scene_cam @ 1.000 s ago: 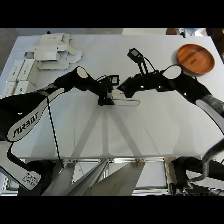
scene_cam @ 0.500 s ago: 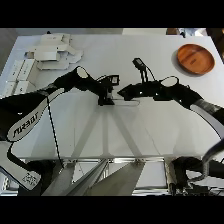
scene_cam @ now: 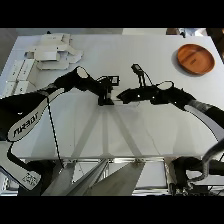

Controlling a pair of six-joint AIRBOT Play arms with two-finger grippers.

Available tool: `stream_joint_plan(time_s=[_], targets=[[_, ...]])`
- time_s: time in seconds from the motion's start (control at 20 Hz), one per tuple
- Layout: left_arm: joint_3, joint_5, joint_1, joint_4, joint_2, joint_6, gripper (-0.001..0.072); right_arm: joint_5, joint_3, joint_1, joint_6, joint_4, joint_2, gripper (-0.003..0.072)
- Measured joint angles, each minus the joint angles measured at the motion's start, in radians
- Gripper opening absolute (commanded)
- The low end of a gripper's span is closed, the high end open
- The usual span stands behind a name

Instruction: Fold the box and place the chain.

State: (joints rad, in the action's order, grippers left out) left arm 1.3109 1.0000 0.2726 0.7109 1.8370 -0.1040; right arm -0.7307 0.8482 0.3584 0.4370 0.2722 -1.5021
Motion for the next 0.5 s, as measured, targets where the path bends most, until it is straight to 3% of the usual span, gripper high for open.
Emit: stream_joint_plan(time_s=[0.5], targets=[[0.0, 0.0, 0.0, -0.007, 0.0, 0.0, 0.0584, 0.014, -0.002, 0.002, -0.014, 0.018, 0.014, 0.0013]])
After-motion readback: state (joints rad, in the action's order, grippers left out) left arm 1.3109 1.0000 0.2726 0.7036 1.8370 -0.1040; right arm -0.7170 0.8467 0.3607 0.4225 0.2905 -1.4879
